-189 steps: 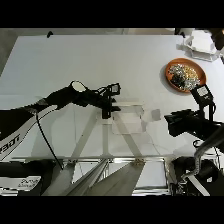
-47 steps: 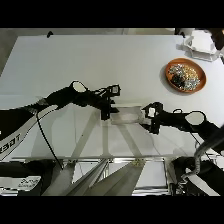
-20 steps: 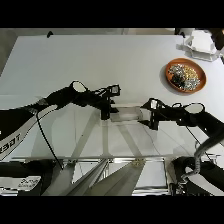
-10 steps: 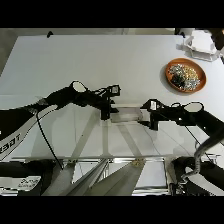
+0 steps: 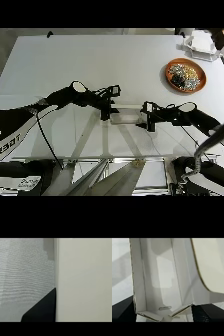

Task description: Fold the box and place the chain.

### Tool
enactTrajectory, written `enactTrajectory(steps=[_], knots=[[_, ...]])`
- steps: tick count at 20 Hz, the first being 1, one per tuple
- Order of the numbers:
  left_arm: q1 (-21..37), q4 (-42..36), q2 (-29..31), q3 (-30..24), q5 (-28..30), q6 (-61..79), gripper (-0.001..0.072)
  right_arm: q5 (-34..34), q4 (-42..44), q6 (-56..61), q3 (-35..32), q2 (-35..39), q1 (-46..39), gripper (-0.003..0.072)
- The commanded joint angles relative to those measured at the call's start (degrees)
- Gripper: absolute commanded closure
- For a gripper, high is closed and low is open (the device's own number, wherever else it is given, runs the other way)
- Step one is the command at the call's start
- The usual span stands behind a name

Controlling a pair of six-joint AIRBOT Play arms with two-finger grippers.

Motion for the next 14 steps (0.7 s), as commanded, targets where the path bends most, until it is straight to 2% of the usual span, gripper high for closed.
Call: enactTrajectory(steps=[1, 10, 11, 14], knots=[[-0.02, -0.02, -0.02, 0.04, 0.2, -0.07, 0.0698, -0.48, 0.22, -1.53, 0.02, -1.22, 0.13, 0.0039], [-0.02, -0.02, -0.02, 0.04, 0.2, -0.07, 0.0698, 0.17, 0.94, -4.04, 2.78, -5.42, 0.17, 0.005], [-0.02, -0.02, -0.02, 0.04, 0.2, -0.07, 0.0698, 0.11, 0.9, -4.04, 3.02, -5.51, 0.17, 0.0088], [-0.02, -0.02, -0.02, 0.04, 0.2, -0.07, 0.0698, -0.02, 0.7, -4.48, 3.02, -6.54, 0.17, 0.0099]])
